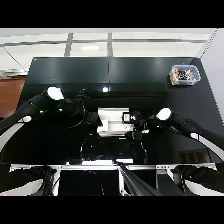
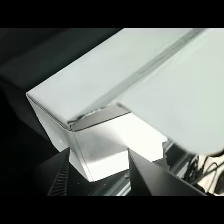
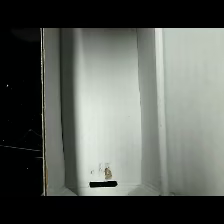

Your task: Fold the box and place the chain.

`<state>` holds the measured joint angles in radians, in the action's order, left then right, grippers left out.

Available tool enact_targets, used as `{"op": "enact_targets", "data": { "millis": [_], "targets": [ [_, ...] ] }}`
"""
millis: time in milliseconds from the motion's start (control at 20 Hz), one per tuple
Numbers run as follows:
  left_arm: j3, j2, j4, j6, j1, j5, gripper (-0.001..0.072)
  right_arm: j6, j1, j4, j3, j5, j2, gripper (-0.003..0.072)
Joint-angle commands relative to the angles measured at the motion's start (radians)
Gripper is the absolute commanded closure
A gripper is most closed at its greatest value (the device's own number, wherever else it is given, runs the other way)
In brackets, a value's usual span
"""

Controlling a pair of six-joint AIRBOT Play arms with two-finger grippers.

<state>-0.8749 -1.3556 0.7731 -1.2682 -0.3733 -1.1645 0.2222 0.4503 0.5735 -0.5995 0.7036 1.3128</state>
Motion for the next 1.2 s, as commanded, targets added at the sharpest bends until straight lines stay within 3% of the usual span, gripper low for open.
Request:
{"op": "enact_targets", "data": {
  "millis": [0,350,700,950,1150],
  "targets": [
    [-0.032,0.000,0.112,-0.169,-0.050,0.043,0.0289,0.000,0.000,0.000,-0.001,0.000,0.001,0.0510],
    [-0.032,0.000,0.228,-0.349,-0.139,0.134,0.0304,0.000,0.000,0.000,-0.001,0.000,0.001,0.0510],
    [-0.033,-0.003,0.385,-0.558,-0.220,0.150,0.0335,0.000,0.000,0.000,-0.001,0.000,0.001,0.0510],
    [-0.049,-0.015,0.524,-0.715,-0.275,0.122,0.0357,0.000,0.000,0.000,-0.001,0.000,0.001,0.0510],
    [-0.153,-0.078,0.621,-0.812,-0.345,0.060,0.0357,0.000,0.000,0.000,-0.001,0.000,0.001,0.0510]
  ]
}}
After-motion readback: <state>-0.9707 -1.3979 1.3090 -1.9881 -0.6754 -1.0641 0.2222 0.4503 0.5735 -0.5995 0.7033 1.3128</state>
